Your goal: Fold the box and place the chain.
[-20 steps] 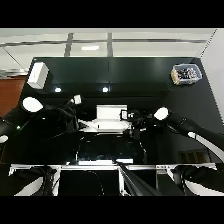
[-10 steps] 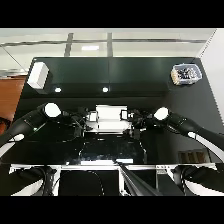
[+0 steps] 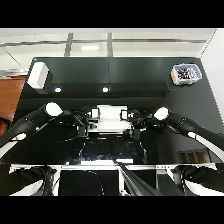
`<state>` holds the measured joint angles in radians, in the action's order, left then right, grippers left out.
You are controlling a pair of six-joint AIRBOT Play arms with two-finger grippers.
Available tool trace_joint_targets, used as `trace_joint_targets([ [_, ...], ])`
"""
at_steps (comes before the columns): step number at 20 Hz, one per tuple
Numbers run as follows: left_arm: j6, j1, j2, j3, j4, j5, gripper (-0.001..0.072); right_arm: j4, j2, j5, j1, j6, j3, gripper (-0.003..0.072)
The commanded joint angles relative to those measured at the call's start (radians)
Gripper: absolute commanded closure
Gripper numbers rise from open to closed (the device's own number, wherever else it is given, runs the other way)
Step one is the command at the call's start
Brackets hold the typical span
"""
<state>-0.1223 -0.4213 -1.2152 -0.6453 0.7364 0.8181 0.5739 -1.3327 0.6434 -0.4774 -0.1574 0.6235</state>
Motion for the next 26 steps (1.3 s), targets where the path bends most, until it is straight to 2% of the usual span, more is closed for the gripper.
trace_joint_targets([
  [1,-0.002,-0.011,-0.026,0.0,-0.106,-0.008,0.0491,0.0,0.0,0.0,-0.001,0.0,0.0,0.0523],
  [9,-0.002,-0.014,-0.034,0.001,-0.106,-0.048,0.0496,0.0,0.0,0.0,-0.001,0.0,0.0,0.0523],
  [10,-0.002,-0.014,-0.034,0.001,-0.106,-0.048,0.0607,0.0,0.0,0.0,-0.001,0.0,0.0,0.0523],
  [11,-0.001,-0.014,-0.034,0.001,-0.104,-0.048,0.0616,0.0,0.0,0.0,-0.001,0.0,0.0,0.0523],
  [12,-0.002,-0.015,-0.034,0.001,-0.105,-0.053,0.0467,0.0,0.0,0.0,-0.001,0.0,0.0,0.0523],
  [13,-0.001,-0.014,-0.034,0.001,-0.105,-0.061,0.0255,0.0,0.0,0.0,-0.001,0.0,0.0,0.0523],
  [14,-0.001,-0.014,-0.034,0.0,-0.1,-0.058,0.0299,0.0,0.0,0.0,-0.001,0.0,0.0,0.0523],
  [15,-0.002,-0.014,-0.033,0.0,-0.084,-0.055,0.0528,0.0,0.0,0.0,-0.001,0.0,0.0,0.0523],
  [16,-0.001,-0.014,-0.034,0.001,-0.083,-0.054,0.0526,0.0,0.0,0.0,-0.001,0.0,0.0,0.0523],
  [17,0.0,-0.014,-0.032,0.0,-0.084,-0.054,0.0341,0.0,0.0,0.0,-0.001,0.0,0.0,0.0523],
  [18,0.003,-0.014,-0.029,0.0,-0.082,-0.054,0.0459,0.0,0.0,0.0,-0.001,0.0,0.0,0.0523],
  [19,0.003,-0.007,-0.02,0.0,-0.066,-0.054,0.0677,0.0,0.0,0.0,-0.001,0.0,0.0,0.0523],
  [23,0.219,0.053,0.078,-0.018,0.083,-0.023,0.0682,0.0,0.0,0.0,-0.001,0.0,0.0,0.0523],
  [26,0.36,0.137,0.203,-0.021,0.275,0.102,0.0681,0.0,0.0,0.0,-0.001,0.0,0.0,0.0523],
])
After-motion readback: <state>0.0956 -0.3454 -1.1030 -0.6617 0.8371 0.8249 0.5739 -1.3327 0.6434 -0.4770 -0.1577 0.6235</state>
